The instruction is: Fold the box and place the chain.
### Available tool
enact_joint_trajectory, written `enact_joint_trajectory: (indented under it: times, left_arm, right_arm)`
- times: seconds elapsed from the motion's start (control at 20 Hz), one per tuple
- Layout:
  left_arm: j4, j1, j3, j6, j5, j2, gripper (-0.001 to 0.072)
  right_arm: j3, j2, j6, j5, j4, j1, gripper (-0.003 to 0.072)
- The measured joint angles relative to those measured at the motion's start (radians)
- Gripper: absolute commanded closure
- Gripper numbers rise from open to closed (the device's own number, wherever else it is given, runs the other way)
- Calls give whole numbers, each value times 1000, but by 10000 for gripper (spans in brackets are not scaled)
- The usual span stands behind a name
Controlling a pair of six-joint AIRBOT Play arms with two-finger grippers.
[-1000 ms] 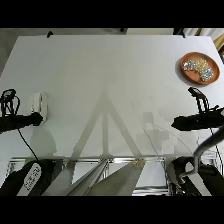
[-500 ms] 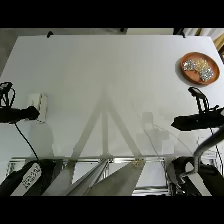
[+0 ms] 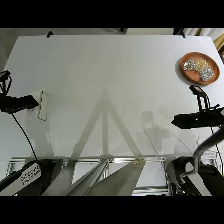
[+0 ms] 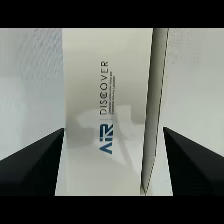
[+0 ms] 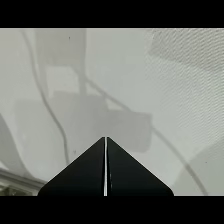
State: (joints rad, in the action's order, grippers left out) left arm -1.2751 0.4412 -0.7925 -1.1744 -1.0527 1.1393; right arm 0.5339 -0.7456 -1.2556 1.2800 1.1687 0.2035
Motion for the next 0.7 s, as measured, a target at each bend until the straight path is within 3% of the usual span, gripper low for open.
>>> enact_joint_trajectory:
  times: [0.3,0.7]
  left_arm:
    - [4,0,-13,5,-1,-30,18]
    - [30,0,-14,7,0,-247,18]
  right_arm:
    - [0,0,0,-13,0,0,669]
    - [0,0,0,-14,1,0,669]
